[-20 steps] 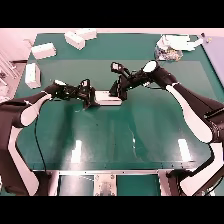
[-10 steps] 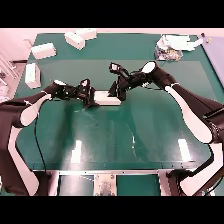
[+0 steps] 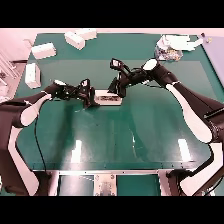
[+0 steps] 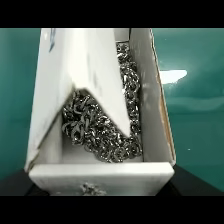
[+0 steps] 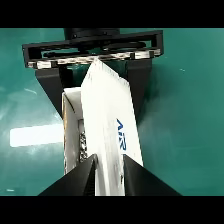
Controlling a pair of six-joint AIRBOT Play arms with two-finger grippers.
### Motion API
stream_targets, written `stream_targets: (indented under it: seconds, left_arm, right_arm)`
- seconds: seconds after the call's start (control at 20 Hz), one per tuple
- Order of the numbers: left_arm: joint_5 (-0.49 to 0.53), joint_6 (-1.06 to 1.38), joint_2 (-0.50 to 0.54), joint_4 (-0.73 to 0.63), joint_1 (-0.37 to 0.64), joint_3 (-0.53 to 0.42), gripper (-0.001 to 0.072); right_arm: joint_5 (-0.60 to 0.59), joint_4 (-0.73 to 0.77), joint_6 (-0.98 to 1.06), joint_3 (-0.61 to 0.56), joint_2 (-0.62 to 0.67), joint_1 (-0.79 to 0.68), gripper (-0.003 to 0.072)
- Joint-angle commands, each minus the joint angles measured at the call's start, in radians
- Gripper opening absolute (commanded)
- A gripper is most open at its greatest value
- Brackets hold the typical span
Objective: Fold the box and place the chain.
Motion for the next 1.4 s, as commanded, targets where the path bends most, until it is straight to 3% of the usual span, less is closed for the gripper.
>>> stream_targets:
  seconds: [0.0,0.45,0.6,0.7,0.85,1.1,1.35]
  left_arm:
    - [0.0,0.0,0.0,0.0,0.0,0.001,0.0495]
    - [0.0,0.0,0.0,0.0,0.0,0.001,0.0495]
    - [0.0,0.0,0.0,0.0,0.0,0.001,0.0495]
    - [0.0,0.0,0.0,0.0,0.0,0.001,0.0495]
    - [0.0,0.0,0.0,0.0,0.0,0.001,0.0494]
    - [0.0,0.0,0.0,0.0,0.0,0.001,0.0495]
    - [0.0,0.0,0.0,0.0,0.0,0.001,0.0495]
  right_arm:
    - [0.021,0.002,0.001,-0.011,0.0,0.0,0.0196]
    - [0.017,0.002,0.0,-0.099,-0.002,0.026,0.0197]
    - [0.078,0.032,0.001,-0.119,-0.002,0.029,0.0281]
    - [0.134,0.082,0.001,-0.119,-0.001,0.024,0.0281]
    - [0.129,0.084,0.0,-0.121,-0.002,0.014,0.0278]
    - [0.132,0.237,-0.004,-0.121,0.021,-0.04,0.0267]
    - [0.13,0.283,0.015,-0.124,0.125,-0.09,0.0203]
